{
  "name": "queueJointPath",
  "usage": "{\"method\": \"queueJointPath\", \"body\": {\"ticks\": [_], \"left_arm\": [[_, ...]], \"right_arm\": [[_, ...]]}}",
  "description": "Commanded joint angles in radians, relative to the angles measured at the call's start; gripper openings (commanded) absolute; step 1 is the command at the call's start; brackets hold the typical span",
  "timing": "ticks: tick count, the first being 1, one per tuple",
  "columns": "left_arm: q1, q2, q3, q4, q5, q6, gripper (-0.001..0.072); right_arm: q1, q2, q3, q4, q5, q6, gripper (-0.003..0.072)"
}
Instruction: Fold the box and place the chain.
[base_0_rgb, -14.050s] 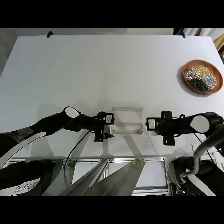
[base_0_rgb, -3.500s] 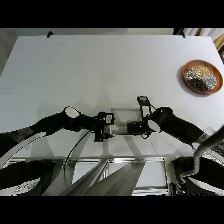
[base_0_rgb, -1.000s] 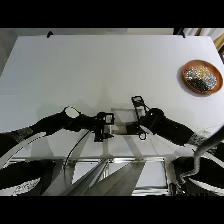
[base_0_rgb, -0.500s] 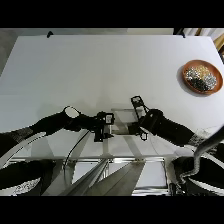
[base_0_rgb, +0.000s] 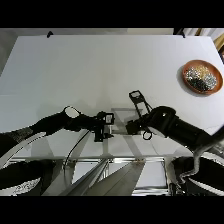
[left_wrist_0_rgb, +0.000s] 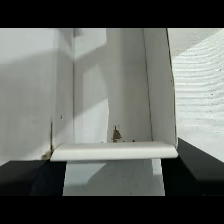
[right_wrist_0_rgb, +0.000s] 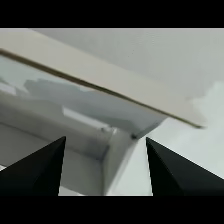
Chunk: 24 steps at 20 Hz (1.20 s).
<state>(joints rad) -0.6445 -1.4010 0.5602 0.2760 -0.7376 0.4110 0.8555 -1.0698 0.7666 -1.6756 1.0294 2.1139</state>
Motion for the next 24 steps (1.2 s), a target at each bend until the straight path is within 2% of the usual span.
{"method": "queueJointPath", "body": {"ticks": [1,2,3,6,7,10,11,13,14,17,21,24], "left_arm": [[0.001,0.001,0.0,0.002,0.001,0.0,0.0031],[0.001,0.001,0.0,0.002,0.0,0.0,0.0031],[0.001,0.001,0.0,0.002,0.0,0.0,0.0031],[0.001,0.001,0.0,0.002,0.0,0.0,0.0031],[0.001,0.001,0.0,0.002,0.0,0.0,0.0031],[0.001,0.001,0.0,0.002,0.0,0.0,0.0031],[0.001,0.001,0.0,0.002,0.0,0.0,0.0031],[0.001,0.001,0.0,0.002,0.0,0.0,0.0031],[0.001,0.001,0.0,0.002,0.0,0.0,0.0031],[0.001,0.001,0.0,0.002,0.0,0.0,0.0031],[0.001,0.001,0.0,0.002,0.0,0.0,0.0031],[0.001,0.001,0.0,0.002,0.0,0.0,0.0031]], "right_arm": [[-0.078,0.055,0.117,-0.006,0.182,-0.164,0.0561],[-0.13,0.065,0.157,-0.023,0.211,-0.21,0.0559],[-0.196,0.075,0.193,-0.035,0.214,-0.253,0.0515],[-0.456,0.066,0.243,-0.051,0.151,-0.412,0.0451],[-0.558,0.054,0.243,-0.051,0.122,-0.458,0.0451],[-0.873,-0.023,0.248,-0.037,0.045,-0.557,0.043],[-0.961,-0.06,0.252,-0.035,0.01,-0.589,0.0397],[-1.091,-0.142,0.275,-0.036,-0.048,-0.627,0.0385],[-1.14,-0.191,0.302,-0.035,-0.058,-0.631,0.0341],[-1.206,-0.337,0.425,-0.001,-0.054,-0.631,0.0341],[-1.208,-0.498,0.6,0.02,-0.036,-0.61,0.0339],[-1.208,-0.577,0.654,0.02,-0.015,-0.576,0.0338]]}}
